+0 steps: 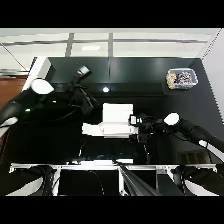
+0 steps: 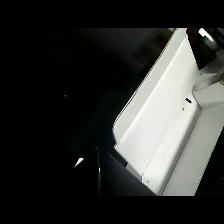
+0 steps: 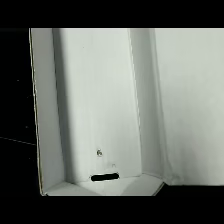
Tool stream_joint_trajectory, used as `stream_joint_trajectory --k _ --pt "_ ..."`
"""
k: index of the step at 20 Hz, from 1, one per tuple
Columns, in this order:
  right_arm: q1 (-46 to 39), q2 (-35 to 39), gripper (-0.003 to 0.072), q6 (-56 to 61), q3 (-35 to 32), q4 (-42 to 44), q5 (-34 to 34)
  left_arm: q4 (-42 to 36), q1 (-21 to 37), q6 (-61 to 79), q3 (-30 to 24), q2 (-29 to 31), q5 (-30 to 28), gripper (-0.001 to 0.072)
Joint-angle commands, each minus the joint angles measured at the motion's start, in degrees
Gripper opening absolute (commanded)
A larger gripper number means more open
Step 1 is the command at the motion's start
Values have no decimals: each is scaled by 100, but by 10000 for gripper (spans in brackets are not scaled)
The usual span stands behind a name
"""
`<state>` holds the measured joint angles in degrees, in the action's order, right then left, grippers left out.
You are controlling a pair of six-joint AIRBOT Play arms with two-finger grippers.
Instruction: Fold the box and place the chain.
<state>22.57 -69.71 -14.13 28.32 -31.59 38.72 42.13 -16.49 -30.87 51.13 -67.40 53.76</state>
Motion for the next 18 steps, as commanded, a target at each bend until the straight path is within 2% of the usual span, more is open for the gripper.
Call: stream_joint_trajectory --k 1,2,3,7,10,12,13,16,18 --pt "7 -2 422 2 0 0 2 68 326 887 -481 671 391 133" --pt "7 -2 422 2 0 0 2 70 280 1261 -695 662 409 446" --pt "7 -2 422 2 0 0 2 72 208 1829 -925 627 356 716" --pt "7 -2 423 4 0 0 2 168 -341 3403 -1478 400 -208 716" --pt "7 -2 423 2 0 0 2 474 -813 3427 -1495 44 -647 706" --pt "7 -2 423 2 0 0 2 468 -1019 3379 -1495 -122 -721 687" --pt "7 -2 423 2 0 0 2 468 -1080 3250 -1495 -184 -708 651" --pt "7 -2 423 2 0 0 2 114 -1126 3058 -1495 -319 -660 387" --pt "7 -2 423 2 0 0 2 -275 -1123 3073 -1495 -354 -726 338"
